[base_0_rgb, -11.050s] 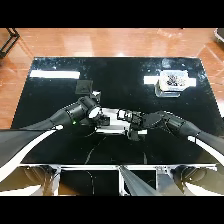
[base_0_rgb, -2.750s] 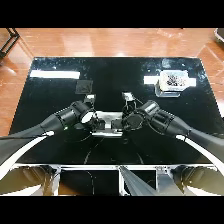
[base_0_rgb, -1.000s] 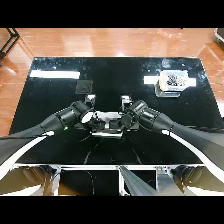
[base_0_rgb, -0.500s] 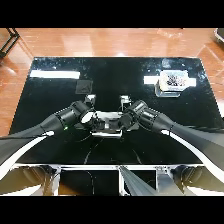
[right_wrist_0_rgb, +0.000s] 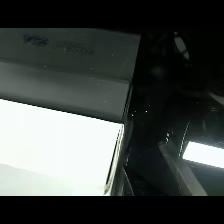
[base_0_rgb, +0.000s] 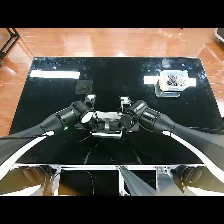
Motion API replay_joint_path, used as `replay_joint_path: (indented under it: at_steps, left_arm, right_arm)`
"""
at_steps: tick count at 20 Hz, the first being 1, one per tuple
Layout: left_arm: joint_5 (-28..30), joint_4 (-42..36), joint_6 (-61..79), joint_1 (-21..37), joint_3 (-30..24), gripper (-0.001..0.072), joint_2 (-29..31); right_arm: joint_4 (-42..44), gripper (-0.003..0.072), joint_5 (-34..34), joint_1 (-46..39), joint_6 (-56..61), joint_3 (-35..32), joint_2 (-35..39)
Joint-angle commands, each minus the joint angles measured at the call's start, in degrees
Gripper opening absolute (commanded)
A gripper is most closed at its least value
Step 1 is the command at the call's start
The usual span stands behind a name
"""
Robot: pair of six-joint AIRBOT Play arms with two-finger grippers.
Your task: Fold the box and place the chain.
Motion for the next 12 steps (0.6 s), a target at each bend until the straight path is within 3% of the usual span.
replay_joint_path:
  at_steps: [1,9,10,12]
  left_arm:
    - [0.0,0.0,0.0,0.0,0.0,0.0025,0.0]
    - [0.1,0.0,0.0,0.0,0.0,0.0026,0.0]
    - [0.2,0.0,0.0,0.0,0.0,0.0026,0.0]
    - [0.4,0.0,0.0,0.0,0.0,0.0025,0.0]
  right_arm:
    - [-0.3,0.0226,-0.5,0.1,0.6,0.1,0.2]
    - [-3.5,0.0177,-0.7,1.7,4.7,0.2,-0.5]
    - [-3.7,0.012,-0.6,1.7,4.9,0.2,-0.7]
    - [-3.7,0.0088,-0.3,1.7,4.9,0.2,-1.0]
